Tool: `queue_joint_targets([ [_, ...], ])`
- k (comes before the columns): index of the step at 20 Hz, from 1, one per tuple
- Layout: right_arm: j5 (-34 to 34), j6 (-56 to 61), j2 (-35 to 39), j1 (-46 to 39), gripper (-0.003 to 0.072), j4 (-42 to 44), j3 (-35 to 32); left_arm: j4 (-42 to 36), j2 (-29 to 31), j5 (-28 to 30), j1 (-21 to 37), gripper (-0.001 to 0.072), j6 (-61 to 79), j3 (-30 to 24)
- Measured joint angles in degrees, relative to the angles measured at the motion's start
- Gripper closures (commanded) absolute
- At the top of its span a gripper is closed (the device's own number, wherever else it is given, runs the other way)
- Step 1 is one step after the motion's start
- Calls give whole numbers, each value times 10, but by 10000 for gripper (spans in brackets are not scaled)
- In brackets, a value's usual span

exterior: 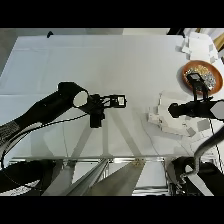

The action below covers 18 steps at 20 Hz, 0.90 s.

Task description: Fold the box and place the chain.

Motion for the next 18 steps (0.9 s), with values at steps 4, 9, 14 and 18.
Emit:
queue_joint_targets([
  [4,1,0,0,0,160,1,0,0,0,0,0,504,0,0],
  [9,2,14,0,0,107,-41,0,0,0,0,0,504,0,0],
  [14,12,70,0,-40,103,-146,4,0,0,0,0,504,0,0],
  [18,22,79,-3,-148,103,-170,30,0,0,0,0,504,0,0],
])
